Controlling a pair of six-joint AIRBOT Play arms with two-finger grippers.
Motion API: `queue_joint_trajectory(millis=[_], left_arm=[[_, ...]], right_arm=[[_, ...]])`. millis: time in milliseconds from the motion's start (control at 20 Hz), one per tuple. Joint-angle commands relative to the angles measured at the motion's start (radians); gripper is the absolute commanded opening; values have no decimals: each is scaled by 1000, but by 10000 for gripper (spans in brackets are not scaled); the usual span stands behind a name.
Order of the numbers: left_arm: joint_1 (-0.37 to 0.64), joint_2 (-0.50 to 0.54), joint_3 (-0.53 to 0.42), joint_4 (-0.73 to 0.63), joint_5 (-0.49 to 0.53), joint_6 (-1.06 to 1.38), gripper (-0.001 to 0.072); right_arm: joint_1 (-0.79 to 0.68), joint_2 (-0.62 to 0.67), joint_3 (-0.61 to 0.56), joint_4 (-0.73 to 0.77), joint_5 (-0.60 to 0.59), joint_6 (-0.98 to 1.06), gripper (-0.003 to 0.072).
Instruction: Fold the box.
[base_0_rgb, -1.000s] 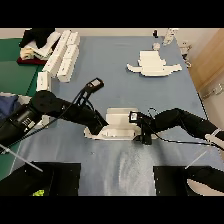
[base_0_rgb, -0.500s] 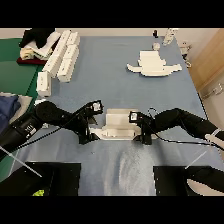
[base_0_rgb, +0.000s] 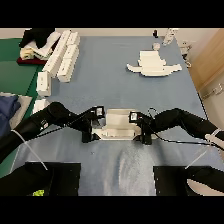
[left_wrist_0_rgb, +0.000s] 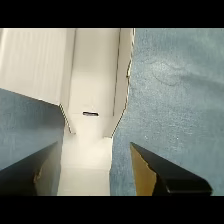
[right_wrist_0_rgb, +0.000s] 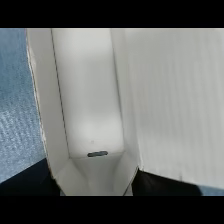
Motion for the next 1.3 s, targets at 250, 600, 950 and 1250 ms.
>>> queue_joint_trajectory(millis=[250,600,950,1250], left_arm=[[-30,-89,-2,-158,45,180,293],[-48,-121,-2,-190,84,188,102],[-67,-134,-2,-279,99,226,102],[-67,-134,-3,-278,95,221,478]], right_arm=[[0,-1,0,0,0,0,519],[0,-1,0,0,0,0,519],[0,-1,0,0,0,0,519],[0,-1,0,0,0,0,519]])
